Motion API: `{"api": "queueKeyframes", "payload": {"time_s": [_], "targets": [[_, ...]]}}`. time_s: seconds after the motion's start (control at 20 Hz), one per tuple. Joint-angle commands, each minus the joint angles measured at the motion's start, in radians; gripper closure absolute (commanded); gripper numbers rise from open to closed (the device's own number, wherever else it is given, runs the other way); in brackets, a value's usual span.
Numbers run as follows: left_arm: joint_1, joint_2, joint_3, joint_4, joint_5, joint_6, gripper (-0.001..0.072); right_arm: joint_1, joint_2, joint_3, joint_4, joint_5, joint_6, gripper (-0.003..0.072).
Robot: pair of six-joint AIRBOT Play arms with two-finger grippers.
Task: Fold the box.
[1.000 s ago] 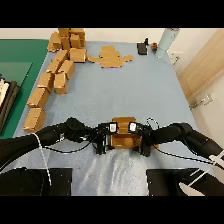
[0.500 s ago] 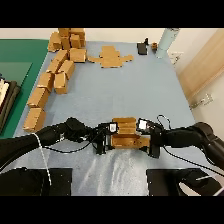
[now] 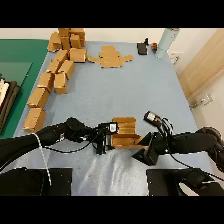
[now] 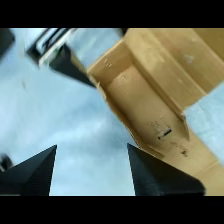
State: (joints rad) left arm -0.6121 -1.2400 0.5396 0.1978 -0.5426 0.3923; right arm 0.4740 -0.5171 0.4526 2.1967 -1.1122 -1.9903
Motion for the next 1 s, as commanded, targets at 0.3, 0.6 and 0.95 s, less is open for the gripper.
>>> {"api": "queueKeyframes", "payload": {"time_s": [0.3, 0.6, 0.95], "targets": [[0.003, 0.017, 0.004, 0.069, 0.032, -0.045, 0.0347, 0.0, -0.018, 0.001, 0.049, 0.446, 0.632, -0.0021], [0.003, 0.051, 0.004, 0.258, 0.045, -0.226, 0.0347, 0.0, -0.02, 0.001, 0.049, 0.455, 0.684, -0.0019], [0.002, 0.051, 0.006, 0.311, 0.035, -0.288, 0.0347, 0.0, -0.02, 0.001, 0.05, 0.457, 0.745, 0.0377]]}}
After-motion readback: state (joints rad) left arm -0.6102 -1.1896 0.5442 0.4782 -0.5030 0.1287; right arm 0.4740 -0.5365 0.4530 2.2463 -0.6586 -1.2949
